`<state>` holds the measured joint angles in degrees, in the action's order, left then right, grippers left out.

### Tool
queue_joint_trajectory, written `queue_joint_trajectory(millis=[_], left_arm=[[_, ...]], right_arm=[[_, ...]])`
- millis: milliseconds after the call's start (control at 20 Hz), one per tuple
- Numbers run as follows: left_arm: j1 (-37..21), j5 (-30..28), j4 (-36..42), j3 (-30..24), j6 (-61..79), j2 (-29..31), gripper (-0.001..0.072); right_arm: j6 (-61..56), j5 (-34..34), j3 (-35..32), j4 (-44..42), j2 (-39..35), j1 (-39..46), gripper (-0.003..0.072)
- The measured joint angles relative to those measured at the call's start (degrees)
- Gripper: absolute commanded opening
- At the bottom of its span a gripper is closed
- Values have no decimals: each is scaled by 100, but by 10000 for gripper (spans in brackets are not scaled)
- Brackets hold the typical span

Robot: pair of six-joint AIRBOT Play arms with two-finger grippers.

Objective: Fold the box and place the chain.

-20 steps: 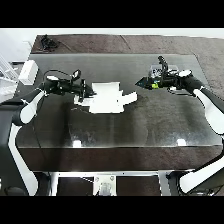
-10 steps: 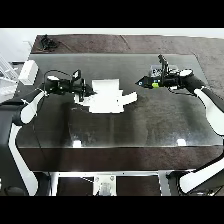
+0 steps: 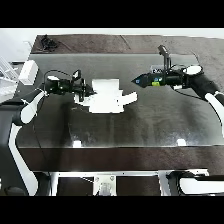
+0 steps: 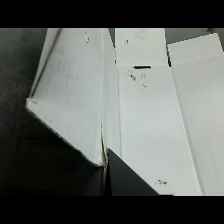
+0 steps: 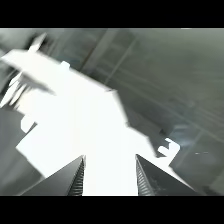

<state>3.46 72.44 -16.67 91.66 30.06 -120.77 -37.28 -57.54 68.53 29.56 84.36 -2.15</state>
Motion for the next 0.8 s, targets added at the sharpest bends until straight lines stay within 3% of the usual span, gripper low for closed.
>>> queue_joint_trajectory(millis=[200, 400, 800], left_arm=[[0, -2, 0, 0, 0, 0, 21], [-2, -2, 0, 0, -2, 0, 21], [-2, -2, -2, 0, -2, 0, 21]], right_arm=[[942, 188, -472, -98, -310, -476, 361], [1720, 407, -682, 94, -365, -848, 541], [3727, 1596, -1217, 1215, -96, -1744, 546]])
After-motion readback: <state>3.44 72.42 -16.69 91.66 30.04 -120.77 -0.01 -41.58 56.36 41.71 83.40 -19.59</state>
